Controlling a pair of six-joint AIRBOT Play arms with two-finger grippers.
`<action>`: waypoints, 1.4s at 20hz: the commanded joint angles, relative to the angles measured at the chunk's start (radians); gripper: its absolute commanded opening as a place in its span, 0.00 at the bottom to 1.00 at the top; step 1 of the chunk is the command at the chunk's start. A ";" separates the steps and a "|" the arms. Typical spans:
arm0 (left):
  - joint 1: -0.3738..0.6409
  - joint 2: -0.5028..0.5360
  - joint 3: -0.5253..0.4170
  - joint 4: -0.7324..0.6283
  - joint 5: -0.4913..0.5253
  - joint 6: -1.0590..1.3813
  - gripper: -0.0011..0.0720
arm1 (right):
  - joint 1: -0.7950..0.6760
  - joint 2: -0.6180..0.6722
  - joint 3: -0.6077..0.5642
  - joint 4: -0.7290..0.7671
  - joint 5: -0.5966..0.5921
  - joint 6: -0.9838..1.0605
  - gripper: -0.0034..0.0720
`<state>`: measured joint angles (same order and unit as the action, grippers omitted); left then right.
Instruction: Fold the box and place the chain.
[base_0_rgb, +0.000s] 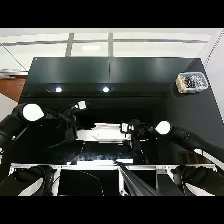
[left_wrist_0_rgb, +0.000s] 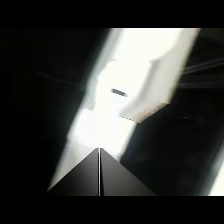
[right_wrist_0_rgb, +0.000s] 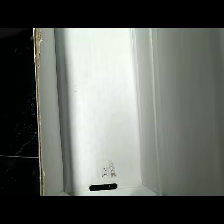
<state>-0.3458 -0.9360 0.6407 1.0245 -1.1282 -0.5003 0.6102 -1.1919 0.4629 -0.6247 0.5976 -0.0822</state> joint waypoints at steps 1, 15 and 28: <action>-0.006 0.027 -0.036 -0.180 -0.165 -0.109 0.06 | 0.000 0.000 0.000 0.000 0.000 0.000 0.62; -0.188 -0.217 -0.122 -0.512 0.593 -0.094 0.06 | 0.000 0.000 0.000 0.000 0.000 0.000 0.62; 0.002 -0.027 -0.042 -0.209 0.391 -0.117 0.99 | 0.000 0.000 0.000 0.000 0.000 0.000 0.62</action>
<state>-0.4206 -1.0431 0.5842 0.7078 -0.6456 -0.6006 0.6106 -1.1919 0.4629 -0.6258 0.5976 -0.0822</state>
